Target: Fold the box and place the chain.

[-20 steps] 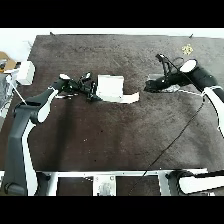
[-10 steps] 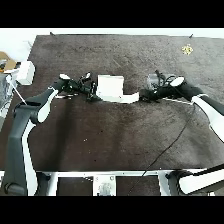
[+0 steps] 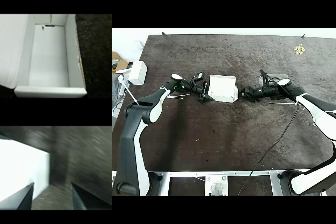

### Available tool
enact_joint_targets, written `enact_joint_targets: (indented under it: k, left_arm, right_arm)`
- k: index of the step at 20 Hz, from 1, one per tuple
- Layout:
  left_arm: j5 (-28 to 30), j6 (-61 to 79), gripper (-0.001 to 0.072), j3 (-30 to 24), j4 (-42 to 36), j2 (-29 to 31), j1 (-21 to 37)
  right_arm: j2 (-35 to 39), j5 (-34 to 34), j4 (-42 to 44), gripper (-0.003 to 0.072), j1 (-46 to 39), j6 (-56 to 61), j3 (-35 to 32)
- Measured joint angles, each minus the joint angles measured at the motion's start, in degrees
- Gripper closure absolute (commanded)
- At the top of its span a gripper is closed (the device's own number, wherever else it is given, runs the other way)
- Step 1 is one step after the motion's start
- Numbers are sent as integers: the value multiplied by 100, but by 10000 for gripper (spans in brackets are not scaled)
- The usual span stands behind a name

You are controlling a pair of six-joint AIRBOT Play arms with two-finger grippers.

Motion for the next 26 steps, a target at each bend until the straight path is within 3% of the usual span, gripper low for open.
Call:
enact_joint_targets:
  k: [8, 23, 24, 26]
  left_arm:
    - [0, 0, 484, 0, 0, 0, 0]
    - [-2, 0, 484, 0, -4, 0, 0]
    - [-2, 0, 484, 0, -2, 0, 2]
    - [-2, 0, 484, 0, -2, 0, 4]
  right_arm:
    - [-22, 323, 83, 181, 269, 173, 509]
    - [-420, 120, -2798, 180, 1346, 2680, 1797]
    - [-479, 153, -2986, 260, 1416, 2859, 1904]
    - [-629, 358, -3501, 270, 1580, 3311, 2177]
